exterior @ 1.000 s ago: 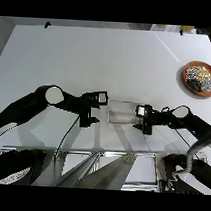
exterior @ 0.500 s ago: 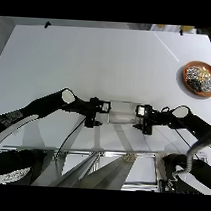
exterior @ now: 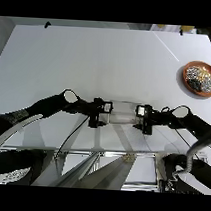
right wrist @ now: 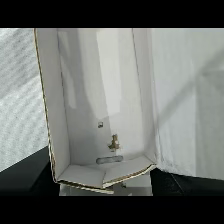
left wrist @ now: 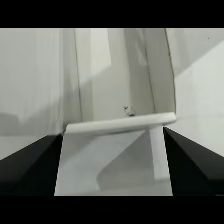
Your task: Fold the box and place the chain.
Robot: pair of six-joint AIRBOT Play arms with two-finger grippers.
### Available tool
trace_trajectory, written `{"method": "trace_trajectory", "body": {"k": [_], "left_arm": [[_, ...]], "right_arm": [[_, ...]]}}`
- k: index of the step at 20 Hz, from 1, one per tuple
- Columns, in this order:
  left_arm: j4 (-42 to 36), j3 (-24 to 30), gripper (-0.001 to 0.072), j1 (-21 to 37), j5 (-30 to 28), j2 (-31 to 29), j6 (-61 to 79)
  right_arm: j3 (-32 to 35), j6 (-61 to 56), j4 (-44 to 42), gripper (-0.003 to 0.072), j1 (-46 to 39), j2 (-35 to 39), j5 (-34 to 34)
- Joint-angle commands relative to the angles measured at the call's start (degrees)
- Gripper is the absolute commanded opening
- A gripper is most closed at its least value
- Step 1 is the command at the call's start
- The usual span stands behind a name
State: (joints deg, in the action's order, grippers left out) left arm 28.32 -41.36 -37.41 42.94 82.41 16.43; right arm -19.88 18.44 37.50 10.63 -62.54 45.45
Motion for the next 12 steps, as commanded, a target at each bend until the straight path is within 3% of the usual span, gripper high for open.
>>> {"method": "trace_trajectory", "body": {"k": [1,12], "left_arm": [[-3.74,0.02,0.0699,-1.22,-0.04,0.76,3.93],[-8.83,0.02,0.0679,-1.27,-0.37,4.42,3.96]], "right_arm": [[-0.04,0.0,0.0,0.0359,0.02,0.04,0.0],[-0.04,0.0,0.0,0.0359,0.02,0.04,0.0]]}}
